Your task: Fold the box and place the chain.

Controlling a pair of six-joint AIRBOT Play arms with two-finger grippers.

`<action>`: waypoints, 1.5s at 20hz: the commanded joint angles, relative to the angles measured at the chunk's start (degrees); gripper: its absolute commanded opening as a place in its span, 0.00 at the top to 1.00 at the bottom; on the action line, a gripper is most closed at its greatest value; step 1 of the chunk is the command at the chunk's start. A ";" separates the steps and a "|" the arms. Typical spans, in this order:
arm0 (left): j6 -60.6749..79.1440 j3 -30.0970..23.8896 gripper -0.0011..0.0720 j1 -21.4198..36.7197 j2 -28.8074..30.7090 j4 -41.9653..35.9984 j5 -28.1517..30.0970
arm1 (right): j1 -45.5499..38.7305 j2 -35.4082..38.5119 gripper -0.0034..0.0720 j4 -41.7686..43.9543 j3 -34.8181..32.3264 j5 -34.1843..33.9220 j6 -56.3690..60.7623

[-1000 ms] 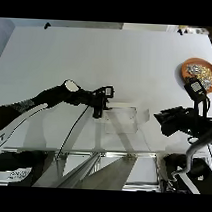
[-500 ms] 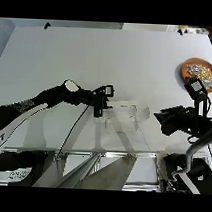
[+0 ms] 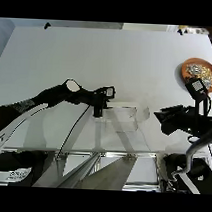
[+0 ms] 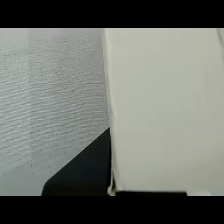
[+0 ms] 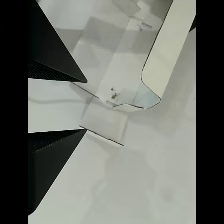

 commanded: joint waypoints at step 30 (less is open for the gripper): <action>2.51 0.94 0.98 -0.09 0.61 4.50 -0.11 | -0.02 0.04 0.52 0.00 0.04 -1.18 0.00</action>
